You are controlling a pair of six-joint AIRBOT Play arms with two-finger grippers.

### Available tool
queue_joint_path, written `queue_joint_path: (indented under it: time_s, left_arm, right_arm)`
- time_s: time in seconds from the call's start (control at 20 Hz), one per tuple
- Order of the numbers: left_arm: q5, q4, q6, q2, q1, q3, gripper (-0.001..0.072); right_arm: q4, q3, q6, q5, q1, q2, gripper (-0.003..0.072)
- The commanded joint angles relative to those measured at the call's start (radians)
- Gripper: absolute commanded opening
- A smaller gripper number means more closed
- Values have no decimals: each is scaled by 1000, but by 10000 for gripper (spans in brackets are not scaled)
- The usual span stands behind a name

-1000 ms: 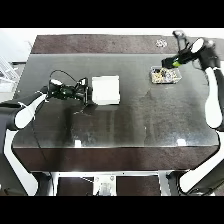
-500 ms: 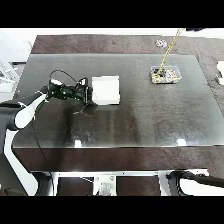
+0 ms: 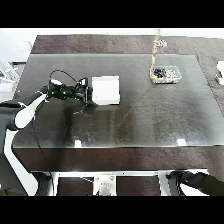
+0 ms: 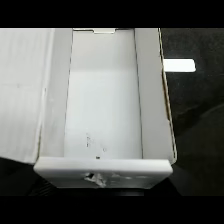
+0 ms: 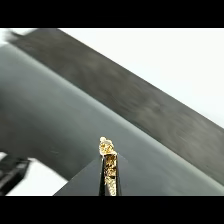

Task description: Fold the box and place the chain.

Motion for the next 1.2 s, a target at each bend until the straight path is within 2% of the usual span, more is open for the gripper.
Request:
queue_joint_path:
  time_s: [0.0,0.25,0.45,0.75,1.05,1.15]
  left_arm:
    - [0,0,0,1,0,0,411]
    - [0,0,0,1,1,0,411]
    - [0,0,0,1,0,0,411]
    - [0,0,0,1,0,0,411]
    - [0,0,0,1,0,0,411]
    - [0,0,0,1,1,0,411]
  right_arm:
    - [1,0,9,-2,106,2,17]
    - [97,-5,19,-9,155,-15,17]
    - [157,-55,17,-17,155,-56,17]
    - [179,-99,-39,-131,153,-106,17]
    - [170,13,-88,-178,153,-105,17]
    - [158,45,-92,-229,153,-105,17]
